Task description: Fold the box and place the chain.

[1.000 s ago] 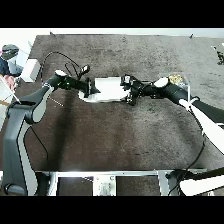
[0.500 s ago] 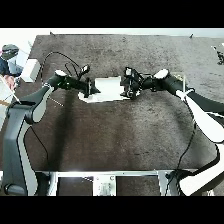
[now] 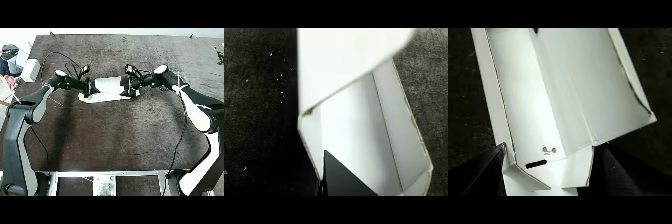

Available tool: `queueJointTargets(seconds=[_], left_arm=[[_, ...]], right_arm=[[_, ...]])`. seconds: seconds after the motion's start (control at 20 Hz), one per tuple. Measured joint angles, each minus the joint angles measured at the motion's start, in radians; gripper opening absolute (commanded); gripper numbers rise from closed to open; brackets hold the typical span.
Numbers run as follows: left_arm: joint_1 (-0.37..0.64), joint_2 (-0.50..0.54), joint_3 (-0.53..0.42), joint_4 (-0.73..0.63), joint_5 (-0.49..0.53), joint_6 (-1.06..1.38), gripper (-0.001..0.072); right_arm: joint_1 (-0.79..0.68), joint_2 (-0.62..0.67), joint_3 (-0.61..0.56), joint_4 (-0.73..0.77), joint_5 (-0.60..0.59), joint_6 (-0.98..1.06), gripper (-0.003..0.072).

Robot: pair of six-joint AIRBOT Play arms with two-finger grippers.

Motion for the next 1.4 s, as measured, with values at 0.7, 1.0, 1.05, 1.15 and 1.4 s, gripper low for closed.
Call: queueJointTargets(seconds=[0.7, 1.0, 1.05, 1.15, 1.4], left_arm=[[0.000, 0.000, 0.000, 0.001, -0.002, 0.001, 0.0013], [0.000, 0.000, 0.000, 0.001, -0.002, 0.001, 0.0013], [0.000, 0.000, 0.000, 0.001, -0.001, 0.001, 0.0013], [0.000, 0.000, 0.000, 0.001, 0.000, 0.001, 0.0013], [-0.001, 0.000, 0.000, 0.001, 0.001, 0.001, 0.0013]], right_arm=[[0.001, -0.140, 0.117, 0.001, 0.164, 0.011, 0.0655], [0.019, -0.178, 0.157, -0.001, 0.184, 0.019, 0.0655], [0.021, -0.183, 0.161, 0.002, 0.186, 0.019, 0.0654], [0.023, -0.194, 0.166, 0.005, 0.188, 0.018, 0.0654], [0.022, -0.205, 0.170, 0.003, 0.192, 0.018, 0.0583]])
